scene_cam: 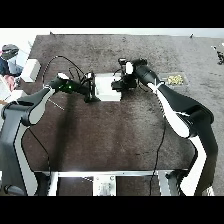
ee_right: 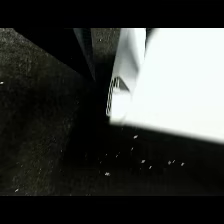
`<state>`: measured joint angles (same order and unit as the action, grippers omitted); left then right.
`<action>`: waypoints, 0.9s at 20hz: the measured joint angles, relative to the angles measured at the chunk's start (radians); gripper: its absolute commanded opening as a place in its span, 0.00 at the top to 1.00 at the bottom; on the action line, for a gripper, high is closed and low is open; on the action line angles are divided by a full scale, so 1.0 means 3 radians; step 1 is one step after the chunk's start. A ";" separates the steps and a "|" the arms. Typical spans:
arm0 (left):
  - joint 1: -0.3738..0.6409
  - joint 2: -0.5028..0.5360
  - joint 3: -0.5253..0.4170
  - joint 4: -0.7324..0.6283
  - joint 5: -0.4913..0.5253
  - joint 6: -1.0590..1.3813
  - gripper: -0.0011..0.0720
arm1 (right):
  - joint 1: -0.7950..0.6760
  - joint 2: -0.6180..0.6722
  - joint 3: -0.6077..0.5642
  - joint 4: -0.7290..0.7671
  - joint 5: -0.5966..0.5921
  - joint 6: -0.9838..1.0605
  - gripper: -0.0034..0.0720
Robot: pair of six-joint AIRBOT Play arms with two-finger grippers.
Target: Fold the box and place the chain.
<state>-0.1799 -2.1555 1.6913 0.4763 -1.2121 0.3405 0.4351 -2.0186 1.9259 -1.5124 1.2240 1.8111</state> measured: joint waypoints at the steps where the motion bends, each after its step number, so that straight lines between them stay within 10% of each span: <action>1: 0.0000 0.0000 -0.0001 0.0000 0.0000 0.0000 0.41 | 0.0017 -0.0052 0.0083 -0.0031 0.0029 0.0034 0.52; 14: 0.0000 0.0000 -0.0001 0.0000 -0.0001 0.0000 0.41 | 0.0112 -0.0329 0.0362 -0.0362 0.0379 0.0557 0.52; 16: 0.0000 0.0000 -0.0001 0.0000 -0.0005 0.0000 0.41 | 0.0134 -0.0343 0.0362 -0.0385 0.0387 0.0607 0.74; 18: 0.0000 -0.0001 -0.0001 0.0000 -0.0009 0.0000 0.41 | 0.0160 -0.0348 0.0362 -0.0401 0.0385 0.0651 0.74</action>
<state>-0.1799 -2.1559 1.6909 0.4763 -1.2148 0.3405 0.4831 -2.1231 2.0346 -1.6325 1.3396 2.0064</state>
